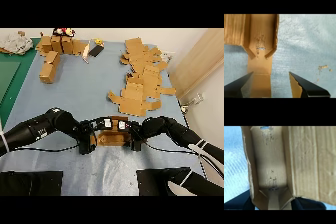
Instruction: Fold the box.
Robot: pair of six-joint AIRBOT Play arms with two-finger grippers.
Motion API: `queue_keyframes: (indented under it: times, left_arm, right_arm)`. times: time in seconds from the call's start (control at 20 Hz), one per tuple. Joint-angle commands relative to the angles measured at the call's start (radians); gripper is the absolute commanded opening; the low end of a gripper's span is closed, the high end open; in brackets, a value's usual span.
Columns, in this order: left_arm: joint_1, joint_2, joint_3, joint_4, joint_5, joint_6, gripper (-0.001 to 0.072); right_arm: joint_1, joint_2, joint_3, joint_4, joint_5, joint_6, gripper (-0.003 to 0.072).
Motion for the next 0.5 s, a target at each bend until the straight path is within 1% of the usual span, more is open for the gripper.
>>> queue_keyframes:
  times: [0.0,0.1,0.2,0.35,0.45]
  left_arm:
    - [-0.004,-0.030,0.000,0.002,0.045,0.084,0.0696]
    - [-0.003,-0.030,0.000,-0.014,0.131,0.131,0.0696]
    - [0.003,-0.030,0.000,-0.074,0.207,0.198,0.0696]
    - [0.003,-0.045,-0.018,-0.174,0.236,0.324,0.0696]
    - [0.003,-0.063,-0.045,-0.192,0.236,0.361,0.0695]
  right_arm:
    - [0.000,0.000,0.000,0.001,0.000,0.000,0.0529]
    - [0.000,0.000,0.000,0.001,0.000,0.000,0.0529]
    - [0.000,0.000,0.000,0.001,0.000,0.000,0.0530]
    - [0.000,0.000,0.000,0.001,0.000,0.000,0.0529]
    - [0.000,0.000,0.000,0.001,0.000,0.000,0.0530]
